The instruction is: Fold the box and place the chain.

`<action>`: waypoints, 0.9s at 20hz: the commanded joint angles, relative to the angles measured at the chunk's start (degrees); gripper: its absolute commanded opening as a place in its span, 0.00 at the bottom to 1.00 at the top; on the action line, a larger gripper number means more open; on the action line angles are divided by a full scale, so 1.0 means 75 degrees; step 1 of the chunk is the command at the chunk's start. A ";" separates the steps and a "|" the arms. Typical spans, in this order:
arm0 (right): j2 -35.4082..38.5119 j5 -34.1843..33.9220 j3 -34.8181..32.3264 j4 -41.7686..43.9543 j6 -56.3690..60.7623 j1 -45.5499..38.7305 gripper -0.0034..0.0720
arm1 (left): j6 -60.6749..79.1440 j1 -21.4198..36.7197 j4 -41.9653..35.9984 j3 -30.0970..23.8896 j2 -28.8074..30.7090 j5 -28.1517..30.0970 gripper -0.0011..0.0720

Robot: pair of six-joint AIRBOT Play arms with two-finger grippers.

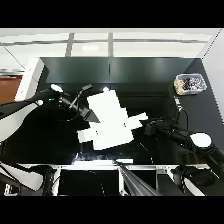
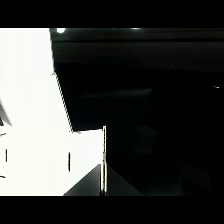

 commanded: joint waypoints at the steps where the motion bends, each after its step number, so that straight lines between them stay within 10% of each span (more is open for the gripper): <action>1: 0.0003 -0.0009 0.0000 -0.0221 0.0003 0.0006 0.07 | 0.0510 -0.0087 0.0449 0.0291 -0.0047 -0.0157 0.05; 2: 0.0003 -0.0015 0.0009 -0.0391 0.0000 0.0006 0.13 | 0.0557 -0.0093 0.0449 0.0294 -0.0047 -0.0140 0.05; 5: 0.0006 0.0221 0.0478 -0.1667 0.0006 -0.0256 0.79 | 0.0452 -0.0140 0.0542 0.0291 0.0125 -0.0105 0.05; 11: 0.0006 0.2142 0.2422 -0.6196 -0.0029 -0.0883 0.82 | 0.1480 -0.0810 0.0650 -0.0644 0.2081 0.1836 0.05; 14: -0.0134 0.2192 0.2419 -0.6438 -0.0318 -0.0880 1.00 | 0.3809 -0.1370 0.0670 -0.0944 0.2378 0.2465 0.05; 18: -0.0367 0.2189 0.2419 -0.6446 -0.1043 -0.0772 1.00 | 0.4424 -0.1985 0.0737 -0.0944 0.2337 0.3684 0.05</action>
